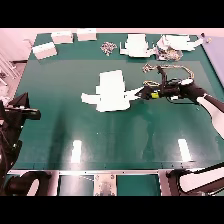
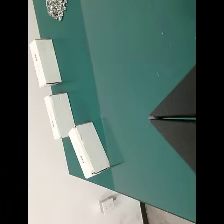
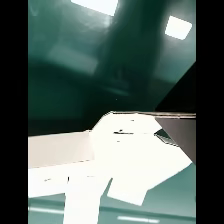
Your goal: Fold the box and place the chain.
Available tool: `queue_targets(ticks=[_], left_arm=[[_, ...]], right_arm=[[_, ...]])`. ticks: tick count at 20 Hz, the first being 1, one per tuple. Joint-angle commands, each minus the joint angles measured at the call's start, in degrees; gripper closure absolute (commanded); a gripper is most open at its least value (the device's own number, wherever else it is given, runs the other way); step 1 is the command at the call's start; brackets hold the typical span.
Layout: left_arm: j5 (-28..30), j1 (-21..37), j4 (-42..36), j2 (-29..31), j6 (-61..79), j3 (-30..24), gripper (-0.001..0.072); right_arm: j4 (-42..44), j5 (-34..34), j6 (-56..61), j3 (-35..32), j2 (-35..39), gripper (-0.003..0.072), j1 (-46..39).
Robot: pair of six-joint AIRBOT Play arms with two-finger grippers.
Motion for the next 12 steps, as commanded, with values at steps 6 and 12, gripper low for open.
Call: queue_targets(ticks=[6, 12], left_arm=[[-0.15, 0.02, 0.0, 0.04, -0.02, 0.04, 0.0691], [-1.86, 0.02, 0.02, 0.04, 0.04, 0.04, 0.0455]], right_arm=[[-0.33, -12.9, -0.63, -7.32, 5.57, 0.0683, 1.68], [-1.4, -12.63, -1.77, -7.21, 5.07, 0.0683, 2.4]])
